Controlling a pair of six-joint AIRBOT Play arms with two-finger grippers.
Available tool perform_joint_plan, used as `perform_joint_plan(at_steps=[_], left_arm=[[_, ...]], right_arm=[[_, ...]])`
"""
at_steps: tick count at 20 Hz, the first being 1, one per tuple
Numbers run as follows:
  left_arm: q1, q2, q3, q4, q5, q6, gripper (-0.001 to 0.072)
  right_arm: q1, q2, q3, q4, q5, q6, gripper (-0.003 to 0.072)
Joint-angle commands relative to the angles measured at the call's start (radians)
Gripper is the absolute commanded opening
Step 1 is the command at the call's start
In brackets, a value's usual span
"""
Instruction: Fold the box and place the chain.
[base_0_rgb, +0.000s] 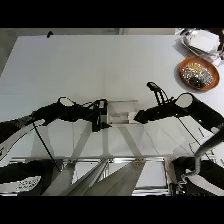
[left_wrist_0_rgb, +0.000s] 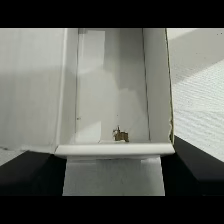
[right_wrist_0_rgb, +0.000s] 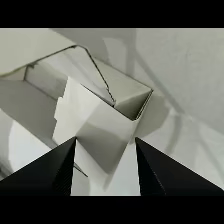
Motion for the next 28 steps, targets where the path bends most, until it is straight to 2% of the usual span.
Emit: perform_joint_plan(at_steps=[1,6,10,16,21,22,25,28], left_arm=[[0.001,0.000,0.000,0.000,0.000,0.000,0.0088],[0.001,0.000,0.000,0.000,0.000,0.000,0.0088],[0.001,0.000,0.000,0.000,0.000,0.000,0.0088],[0.001,0.000,0.000,0.000,0.000,0.000,0.0088],[0.001,0.000,0.000,0.000,0.000,0.000,0.0088],[0.001,0.000,0.000,0.000,0.000,0.000,0.0088],[0.001,0.000,0.000,0.000,0.000,0.000,0.0088],[0.001,0.000,0.000,0.000,0.000,0.000,0.0088]], right_arm=[[0.068,-0.013,0.036,-0.169,-0.079,0.183,0.0420],[0.196,-0.093,0.170,-0.379,0.001,0.422,0.0418],[0.280,-0.164,0.222,-0.537,0.089,0.591,0.0419],[0.327,-0.191,0.237,-0.593,0.078,0.717,0.0413],[0.378,-0.261,0.319,-0.596,0.075,0.748,0.0391],[0.380,-0.264,0.322,-0.596,0.074,0.748,0.0299],[0.379,-0.264,0.322,-0.624,0.116,0.748,0.0172],[0.379,-0.271,0.322,-0.662,0.150,0.805,0.0156]])
